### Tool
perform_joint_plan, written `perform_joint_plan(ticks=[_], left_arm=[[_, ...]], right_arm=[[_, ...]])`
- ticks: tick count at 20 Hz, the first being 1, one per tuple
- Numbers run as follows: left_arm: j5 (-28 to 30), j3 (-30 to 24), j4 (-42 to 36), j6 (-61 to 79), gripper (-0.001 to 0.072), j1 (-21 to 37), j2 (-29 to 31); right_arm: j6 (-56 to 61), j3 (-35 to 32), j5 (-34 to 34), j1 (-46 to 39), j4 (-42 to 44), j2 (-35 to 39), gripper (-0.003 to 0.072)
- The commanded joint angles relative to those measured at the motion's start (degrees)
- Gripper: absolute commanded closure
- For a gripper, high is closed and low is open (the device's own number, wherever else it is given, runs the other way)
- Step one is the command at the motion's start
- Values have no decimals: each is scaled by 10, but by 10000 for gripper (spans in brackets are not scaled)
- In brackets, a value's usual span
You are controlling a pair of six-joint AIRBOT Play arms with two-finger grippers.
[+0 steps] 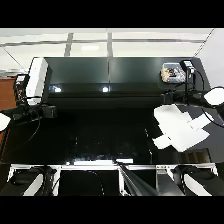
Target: Fold the box and place the chain.
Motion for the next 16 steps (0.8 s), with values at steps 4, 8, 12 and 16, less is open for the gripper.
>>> perform_joint_plan(ticks=[4,8,12,16], left_arm=[[0,0,0,0,684,0,0],[0,0,0,0,685,0,0],[0,0,0,0,685,0,0],[14,0,0,0,685,0,0]], right_arm=[[0,0,0,0,0,0,671],[0,0,0,0,0,0,671],[0,0,0,0,0,0,671],[0,0,-5,1,24,0,671]])
